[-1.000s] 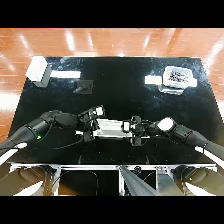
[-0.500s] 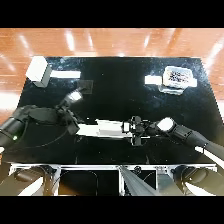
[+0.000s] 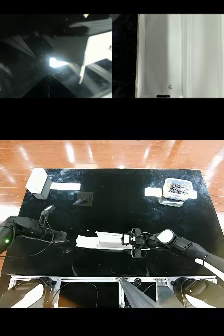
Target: Fold the box and place the chain.
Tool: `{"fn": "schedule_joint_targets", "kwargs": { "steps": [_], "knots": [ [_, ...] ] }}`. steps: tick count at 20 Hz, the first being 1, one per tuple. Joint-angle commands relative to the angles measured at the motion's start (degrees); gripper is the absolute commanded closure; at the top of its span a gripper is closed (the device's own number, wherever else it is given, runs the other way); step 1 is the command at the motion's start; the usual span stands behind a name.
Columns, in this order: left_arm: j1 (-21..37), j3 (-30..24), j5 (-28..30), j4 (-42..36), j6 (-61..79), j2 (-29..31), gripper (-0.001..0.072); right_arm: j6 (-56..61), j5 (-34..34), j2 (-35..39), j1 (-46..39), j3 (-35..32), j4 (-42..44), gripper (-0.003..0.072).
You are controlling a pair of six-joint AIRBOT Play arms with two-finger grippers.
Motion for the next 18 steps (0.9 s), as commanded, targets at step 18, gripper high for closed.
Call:
{"fn": "schedule_joint_targets", "kwargs": {
  "steps": [18],
  "knots": [
    [-9.27, -1.60, -3.58, -17.38, 4.85, -9.97, 0.0685, 0.04, -0.02, -0.02, 0.04, 0.02, 0.22, 0.0127]
  ]
}}
